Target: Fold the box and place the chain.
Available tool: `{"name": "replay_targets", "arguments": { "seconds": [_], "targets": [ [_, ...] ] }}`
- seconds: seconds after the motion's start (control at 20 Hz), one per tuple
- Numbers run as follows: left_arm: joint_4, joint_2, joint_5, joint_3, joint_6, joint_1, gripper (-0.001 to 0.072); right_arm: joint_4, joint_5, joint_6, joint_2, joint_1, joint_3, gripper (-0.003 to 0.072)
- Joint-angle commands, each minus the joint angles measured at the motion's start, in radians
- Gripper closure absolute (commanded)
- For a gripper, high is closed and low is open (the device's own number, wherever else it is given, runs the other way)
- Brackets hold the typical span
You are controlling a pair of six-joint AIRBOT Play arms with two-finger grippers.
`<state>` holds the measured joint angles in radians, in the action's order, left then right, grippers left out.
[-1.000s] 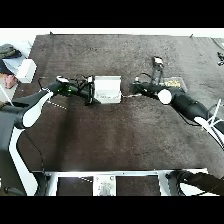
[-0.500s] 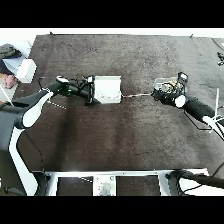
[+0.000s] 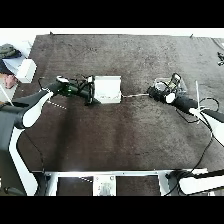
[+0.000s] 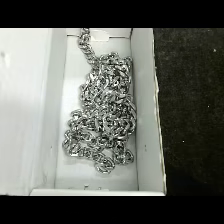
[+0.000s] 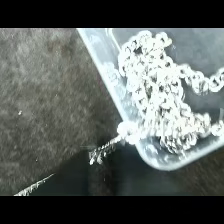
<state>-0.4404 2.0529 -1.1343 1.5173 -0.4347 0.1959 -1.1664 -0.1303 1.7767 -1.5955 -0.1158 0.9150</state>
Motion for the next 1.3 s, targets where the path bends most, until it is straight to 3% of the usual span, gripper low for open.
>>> {"name": "replay_targets", "arguments": {
  "seconds": [0.0,0.25,0.55,0.8,1.15,1.25],
  "targets": [
    [0.0,0.0,0.0,0.0,0.0,0.0,0.0306,0.035,0.014,0.004,-0.031,0.011,0.028,0.0679],
    [0.0,0.0,0.0,0.0,0.0,0.0,0.0306,0.041,0.0,-0.087,0.186,0.146,0.028,0.0697],
    [0.0,0.0,0.0,0.0,0.0,0.0,0.0306,0.042,0.134,-0.132,0.405,0.398,0.033,0.0697],
    [0.0,0.0,0.0,0.0,0.0,0.0,0.0306,0.041,0.187,-0.132,0.352,0.546,0.138,0.0698],
    [0.0,0.0,0.0,0.0,0.0,0.0,0.0306,0.045,0.161,-0.094,0.174,0.578,0.177,0.0695],
    [0.0,0.0,0.0,0.0,0.0,0.0,0.0306,0.014,0.101,-0.124,0.164,0.571,0.172,0.0321]
  ]
}}
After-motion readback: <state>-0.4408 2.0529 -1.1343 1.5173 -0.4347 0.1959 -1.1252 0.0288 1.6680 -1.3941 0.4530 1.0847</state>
